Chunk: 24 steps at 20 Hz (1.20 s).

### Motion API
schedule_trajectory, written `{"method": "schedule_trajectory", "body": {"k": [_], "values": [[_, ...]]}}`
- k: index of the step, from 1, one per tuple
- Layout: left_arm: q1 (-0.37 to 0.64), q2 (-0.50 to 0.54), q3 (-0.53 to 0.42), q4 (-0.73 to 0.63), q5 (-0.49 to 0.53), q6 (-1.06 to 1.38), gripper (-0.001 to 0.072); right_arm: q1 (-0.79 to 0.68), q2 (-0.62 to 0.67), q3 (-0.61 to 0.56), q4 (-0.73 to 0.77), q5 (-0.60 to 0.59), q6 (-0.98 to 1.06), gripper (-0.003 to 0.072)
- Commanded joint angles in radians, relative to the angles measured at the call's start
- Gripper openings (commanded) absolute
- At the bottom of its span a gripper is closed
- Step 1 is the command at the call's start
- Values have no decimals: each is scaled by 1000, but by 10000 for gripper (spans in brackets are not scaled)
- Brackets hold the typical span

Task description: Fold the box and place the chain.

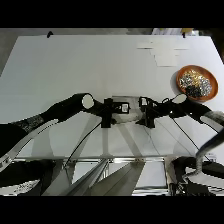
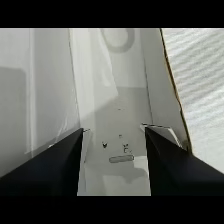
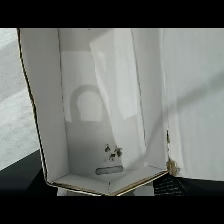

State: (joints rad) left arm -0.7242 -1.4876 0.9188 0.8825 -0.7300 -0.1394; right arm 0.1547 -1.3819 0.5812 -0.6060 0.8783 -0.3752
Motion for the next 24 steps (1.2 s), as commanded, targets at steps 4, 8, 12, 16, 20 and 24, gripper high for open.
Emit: {"method": "schedule_trajectory", "body": {"k": [4, 8, 12, 16, 20, 24], "values": [[0, 9, 0, 17, -15, -30, 568, 0, 0, 0, 1, 0, 1, 337], [29, 95, 0, 112, -142, -171, 0, 0, 0, 0, 1, 0, 1, 337], [113, 223, 0, 260, -294, -518, 3, 0, 0, 0, 1, 0, 1, 337], [242, 278, -7, 374, -362, -953, 3, 0, 0, 0, 1, 0, 1, 337], [320, 211, -77, 317, -275, -1266, 4, 0, 0, 0, 1, 0, 1, 337], [304, 100, -82, 134, -226, -1300, 6, 0, 0, 0, 1, 0, 1, 337]]}}
